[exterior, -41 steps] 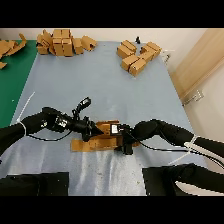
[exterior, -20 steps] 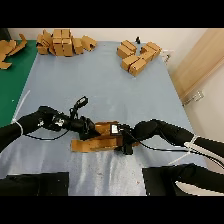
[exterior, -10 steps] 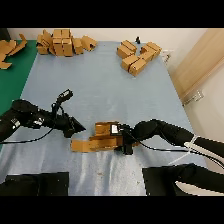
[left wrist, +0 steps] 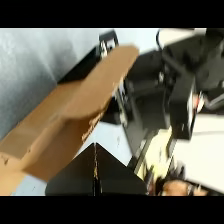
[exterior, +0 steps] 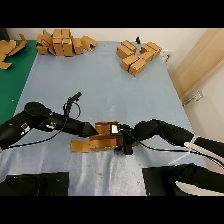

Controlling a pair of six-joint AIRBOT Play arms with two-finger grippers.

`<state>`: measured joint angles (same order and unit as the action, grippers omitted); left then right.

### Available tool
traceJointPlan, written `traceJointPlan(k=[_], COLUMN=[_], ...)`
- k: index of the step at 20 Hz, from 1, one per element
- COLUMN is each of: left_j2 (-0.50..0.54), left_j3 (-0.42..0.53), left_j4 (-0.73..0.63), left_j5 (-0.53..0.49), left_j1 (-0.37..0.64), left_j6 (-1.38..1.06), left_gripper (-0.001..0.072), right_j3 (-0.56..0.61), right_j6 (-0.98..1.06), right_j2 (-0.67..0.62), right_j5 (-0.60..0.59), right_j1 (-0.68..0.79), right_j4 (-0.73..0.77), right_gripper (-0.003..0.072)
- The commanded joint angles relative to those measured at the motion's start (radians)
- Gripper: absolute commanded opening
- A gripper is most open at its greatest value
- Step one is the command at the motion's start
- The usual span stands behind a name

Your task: Fold the box.

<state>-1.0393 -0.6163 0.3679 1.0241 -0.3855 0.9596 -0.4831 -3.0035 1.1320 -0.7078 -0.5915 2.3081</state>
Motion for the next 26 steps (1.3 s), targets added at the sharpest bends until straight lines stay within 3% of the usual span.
traceJointPlan(k=[1,6,11,21,26], left_j2=[-0.073,-0.259,-0.357,-0.364,-0.306], left_j3=[-0.025,-0.107,-0.144,-0.145,-0.187], left_j4=[-0.083,-0.053,0.058,0.036,0.029], left_j5=[-0.163,-0.233,-0.195,-0.132,-0.143], left_j1=[-0.055,-0.056,-0.058,-0.056,-0.029], left_j6=[0.078,0.087,0.182,0.169,-0.068], left_gripper=[0.0011,0.0010,0.0010,0.0011,0.0010], right_j3=[0.000,0.000,0.000,0.000,0.000], right_j6=[0.000,0.000,0.000,0.000,0.000], right_j2=[0.000,0.000,0.000,0.000,0.000], right_j5=[0.001,0.001,0.001,0.000,0.000], right_j1=[-0.001,-0.001,-0.001,-0.001,-0.001], right_j4=[0.000,0.000,0.000,0.000,0.000], right_gripper=[0.0565,0.0565,0.0566,0.0565,0.0565])
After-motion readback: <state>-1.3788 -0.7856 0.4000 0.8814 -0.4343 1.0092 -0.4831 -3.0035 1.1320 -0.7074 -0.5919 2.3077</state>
